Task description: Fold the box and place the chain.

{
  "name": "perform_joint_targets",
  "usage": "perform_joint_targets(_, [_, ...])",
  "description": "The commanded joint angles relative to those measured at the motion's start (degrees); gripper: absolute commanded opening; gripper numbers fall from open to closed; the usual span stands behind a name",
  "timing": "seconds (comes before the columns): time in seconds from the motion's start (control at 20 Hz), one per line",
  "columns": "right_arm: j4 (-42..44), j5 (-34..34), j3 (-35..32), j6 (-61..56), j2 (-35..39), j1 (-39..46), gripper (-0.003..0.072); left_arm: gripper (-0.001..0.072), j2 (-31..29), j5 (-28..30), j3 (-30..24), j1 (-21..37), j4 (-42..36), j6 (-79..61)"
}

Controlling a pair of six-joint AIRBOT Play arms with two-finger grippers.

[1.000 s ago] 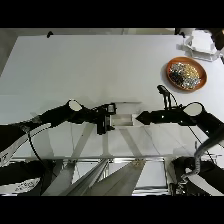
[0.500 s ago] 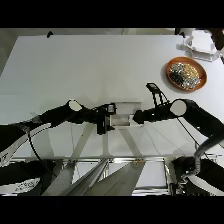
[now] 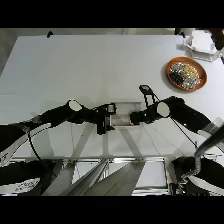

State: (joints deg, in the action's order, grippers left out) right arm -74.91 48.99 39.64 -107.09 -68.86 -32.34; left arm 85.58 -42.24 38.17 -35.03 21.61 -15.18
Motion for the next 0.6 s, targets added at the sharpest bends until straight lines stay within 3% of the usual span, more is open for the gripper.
perform_joint_targets(0.0, [-4.8,0.7,0.3,-7.7,-0.7,-1.0,0.0450,0.0412,0.0,0.0,0.0,0.0,0.0,0.0])
perform_joint_targets(0.1, [-6.0,1.1,0.3,-10.3,-0.8,-1.2,0.0409,0.0412,0.0,0.0,0.0,0.0,0.0,0.0])
perform_joint_targets(0.45, [-9.0,0.6,0.7,-11.8,-5.0,-5.8,0.0409,0.0412,0.0,0.0,0.0,0.0,0.0,0.0])
perform_joint_targets(0.55, [-9.1,-0.7,0.7,-11.9,-5.1,-6.2,0.0360,0.0412,0.0,0.0,0.0,0.0,0.0,0.0])
